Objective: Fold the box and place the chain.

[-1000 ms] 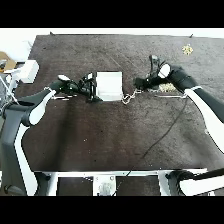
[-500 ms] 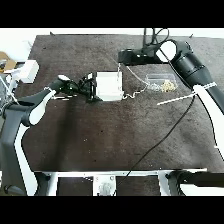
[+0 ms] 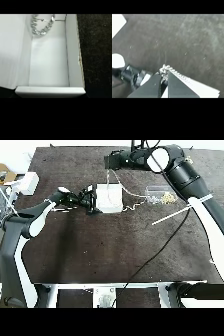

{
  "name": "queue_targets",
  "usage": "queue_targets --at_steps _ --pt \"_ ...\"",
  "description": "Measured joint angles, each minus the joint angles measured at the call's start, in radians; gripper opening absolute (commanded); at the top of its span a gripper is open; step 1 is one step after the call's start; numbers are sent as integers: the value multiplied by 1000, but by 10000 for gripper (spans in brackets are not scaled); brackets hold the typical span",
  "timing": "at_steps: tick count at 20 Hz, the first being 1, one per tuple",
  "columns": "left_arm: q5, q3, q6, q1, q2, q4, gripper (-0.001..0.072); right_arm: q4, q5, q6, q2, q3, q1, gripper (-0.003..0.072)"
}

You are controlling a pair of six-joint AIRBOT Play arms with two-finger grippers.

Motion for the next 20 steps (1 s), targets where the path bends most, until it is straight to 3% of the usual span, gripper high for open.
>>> queue_targets --at_steps 5,6,7,8,15,20 --pt "0 0 0 0 0 0 341 -1 77 17 -82 -47 11 2" --pt "0 0 0 0 0 0 341 -1 83 25 -100 -63 12 63" --pt "0 0 0 0 0 0 341 -1 87 33 -116 -77 13 307" --pt "0 0 0 0 0 0 341 -2 96 37 -133 -89 13 390" --pt "0 0 0 0 0 0 341 -95 200 54 -140 -135 -35 374" --pt "0 0 0 0 0 0 341 -171 209 125 -109 -280 -167 374"
